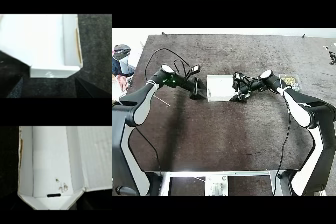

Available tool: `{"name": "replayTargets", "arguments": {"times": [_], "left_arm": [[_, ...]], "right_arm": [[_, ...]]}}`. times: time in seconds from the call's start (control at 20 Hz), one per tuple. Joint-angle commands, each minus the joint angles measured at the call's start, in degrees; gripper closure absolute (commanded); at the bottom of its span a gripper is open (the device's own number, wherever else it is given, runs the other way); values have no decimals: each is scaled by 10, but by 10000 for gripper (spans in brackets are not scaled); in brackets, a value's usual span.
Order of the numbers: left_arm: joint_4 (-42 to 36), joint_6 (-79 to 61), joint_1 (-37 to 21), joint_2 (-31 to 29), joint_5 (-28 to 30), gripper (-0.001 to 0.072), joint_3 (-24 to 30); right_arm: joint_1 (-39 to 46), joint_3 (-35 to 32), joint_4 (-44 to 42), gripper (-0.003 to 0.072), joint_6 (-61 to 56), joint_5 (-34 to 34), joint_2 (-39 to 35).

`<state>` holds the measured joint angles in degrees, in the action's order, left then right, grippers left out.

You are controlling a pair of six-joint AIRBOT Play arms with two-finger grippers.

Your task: Fold the box and place the chain.

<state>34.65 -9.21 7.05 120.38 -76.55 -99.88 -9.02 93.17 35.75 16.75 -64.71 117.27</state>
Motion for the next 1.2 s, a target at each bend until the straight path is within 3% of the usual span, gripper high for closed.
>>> {"name": "replayTargets", "arguments": {"times": [0.0,1.15], "left_arm": [[-12,-21,7,15,-14,-11,2],[-64,-78,22,36,31,-11,2]], "right_arm": [[0,0,0,73,0,0,0],[0,0,0,74,0,0,0]]}}
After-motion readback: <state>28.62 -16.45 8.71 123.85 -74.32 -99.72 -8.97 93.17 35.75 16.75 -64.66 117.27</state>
